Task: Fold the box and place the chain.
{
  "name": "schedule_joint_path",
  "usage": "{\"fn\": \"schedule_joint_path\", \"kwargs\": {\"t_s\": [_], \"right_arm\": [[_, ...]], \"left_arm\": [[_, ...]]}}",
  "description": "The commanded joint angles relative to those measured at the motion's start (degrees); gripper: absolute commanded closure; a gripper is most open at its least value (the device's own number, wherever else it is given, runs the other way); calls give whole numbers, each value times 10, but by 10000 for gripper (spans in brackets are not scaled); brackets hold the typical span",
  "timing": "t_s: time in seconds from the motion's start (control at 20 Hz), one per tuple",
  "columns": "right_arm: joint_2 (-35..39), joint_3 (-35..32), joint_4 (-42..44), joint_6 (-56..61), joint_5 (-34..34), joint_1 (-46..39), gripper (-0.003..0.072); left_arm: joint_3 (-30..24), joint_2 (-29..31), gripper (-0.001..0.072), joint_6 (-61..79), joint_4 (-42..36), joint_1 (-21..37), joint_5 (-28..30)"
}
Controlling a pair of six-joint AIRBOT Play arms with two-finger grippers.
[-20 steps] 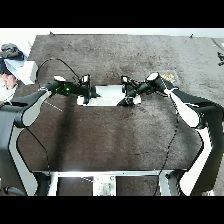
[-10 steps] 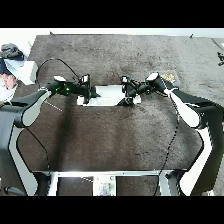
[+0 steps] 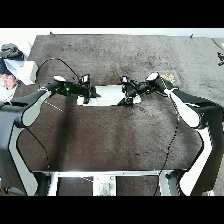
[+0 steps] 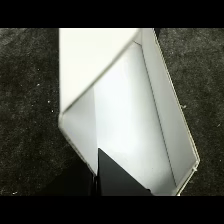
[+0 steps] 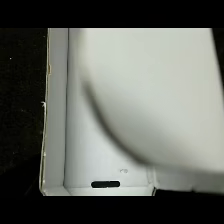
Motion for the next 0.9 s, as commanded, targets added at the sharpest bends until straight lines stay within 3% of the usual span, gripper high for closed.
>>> {"fn": "schedule_joint_path", "kwargs": {"t_s": [0.0,0.4,0.45,0.5,0.55,0.85], "right_arm": [[0,0,0,0,0,0,340],[0,0,0,0,0,0,340],[0,0,0,0,0,0,340],[0,0,0,0,0,0,340],[0,0,0,0,0,0,340],[0,0,0,0,0,0,340]], "left_arm": [[0,0,697,0,0,0,-1],[0,0,696,0,0,0,-1],[0,0,643,0,0,0,-3],[0,0,445,0,0,0,-7],[0,1,408,0,0,1,-13],[4,27,407,-7,2,20,-48]]}}
